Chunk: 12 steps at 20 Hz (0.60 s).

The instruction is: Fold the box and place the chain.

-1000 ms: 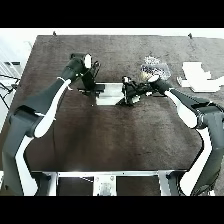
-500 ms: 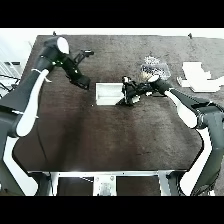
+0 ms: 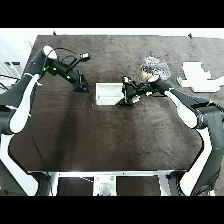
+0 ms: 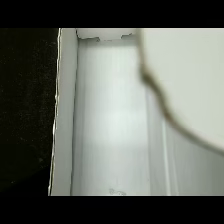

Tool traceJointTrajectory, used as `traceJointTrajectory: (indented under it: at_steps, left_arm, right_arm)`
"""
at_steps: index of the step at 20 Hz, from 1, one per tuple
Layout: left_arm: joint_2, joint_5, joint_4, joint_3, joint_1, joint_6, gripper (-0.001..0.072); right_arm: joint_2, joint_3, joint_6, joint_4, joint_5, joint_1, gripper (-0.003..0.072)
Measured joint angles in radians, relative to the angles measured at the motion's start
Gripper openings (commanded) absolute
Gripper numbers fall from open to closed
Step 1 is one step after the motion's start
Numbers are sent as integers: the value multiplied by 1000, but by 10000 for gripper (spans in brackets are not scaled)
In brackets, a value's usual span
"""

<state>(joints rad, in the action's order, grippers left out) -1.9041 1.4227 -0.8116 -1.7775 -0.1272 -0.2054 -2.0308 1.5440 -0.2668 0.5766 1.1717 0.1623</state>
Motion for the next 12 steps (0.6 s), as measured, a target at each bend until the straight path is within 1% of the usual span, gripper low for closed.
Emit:
traceJointTrajectory:
  at_steps: [3, 5, 9, 12]
  left_arm:
    - [0, -79, 71, 105, 17, 173, 720]
    - [0, -118, 93, 148, 23, 247, 720]
    - [-1, -162, 133, 206, 27, 374, 720]
    - [-13, -190, 169, 231, 29, 432, 720]
  right_arm:
    - [0, 0, 0, 0, 0, 0, 509]
    - [0, 0, 0, 0, 0, 0, 509]
    - [0, 0, 0, 0, 0, 0, 509]
    - [0, 0, 0, 0, 0, 0, 509]
